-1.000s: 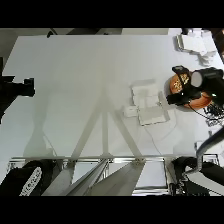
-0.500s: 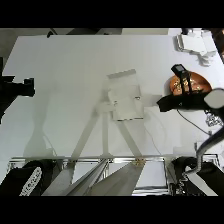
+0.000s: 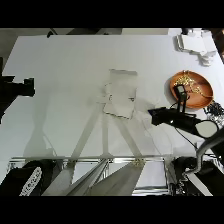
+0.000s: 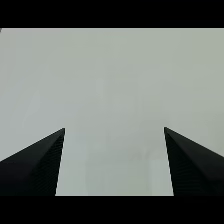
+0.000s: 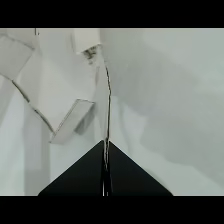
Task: Fold the box and place the chain.
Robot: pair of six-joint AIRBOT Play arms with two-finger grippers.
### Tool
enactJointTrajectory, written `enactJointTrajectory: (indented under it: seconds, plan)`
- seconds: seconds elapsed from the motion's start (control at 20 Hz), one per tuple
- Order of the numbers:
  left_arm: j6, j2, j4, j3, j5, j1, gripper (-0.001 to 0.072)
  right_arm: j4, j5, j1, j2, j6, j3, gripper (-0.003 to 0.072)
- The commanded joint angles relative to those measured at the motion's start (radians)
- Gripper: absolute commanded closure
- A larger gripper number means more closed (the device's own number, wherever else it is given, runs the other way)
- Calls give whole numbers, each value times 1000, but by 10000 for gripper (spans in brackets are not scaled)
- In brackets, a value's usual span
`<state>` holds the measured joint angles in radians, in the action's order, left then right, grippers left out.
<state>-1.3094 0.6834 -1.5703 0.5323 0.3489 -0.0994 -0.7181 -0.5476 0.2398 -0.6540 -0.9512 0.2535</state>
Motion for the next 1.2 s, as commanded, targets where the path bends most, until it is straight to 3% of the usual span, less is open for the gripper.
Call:
enactJointTrajectory:
  seconds: [0.0,0.5,0.75,0.95,1.15]
  plan:
    - [0,-1,35,0,0,0,12,20,97,131,11,17,-50,683]
    - [0,-1,37,0,3,0,13,6,229,201,-13,18,-50,683]
    - [1,21,86,5,154,66,15,-1,227,201,-106,16,-50,682]
    - [49,174,210,101,277,166,13,9,220,201,-109,13,-50,682]
    - [305,443,576,339,497,236,13,13,210,201,-109,13,-50,682]
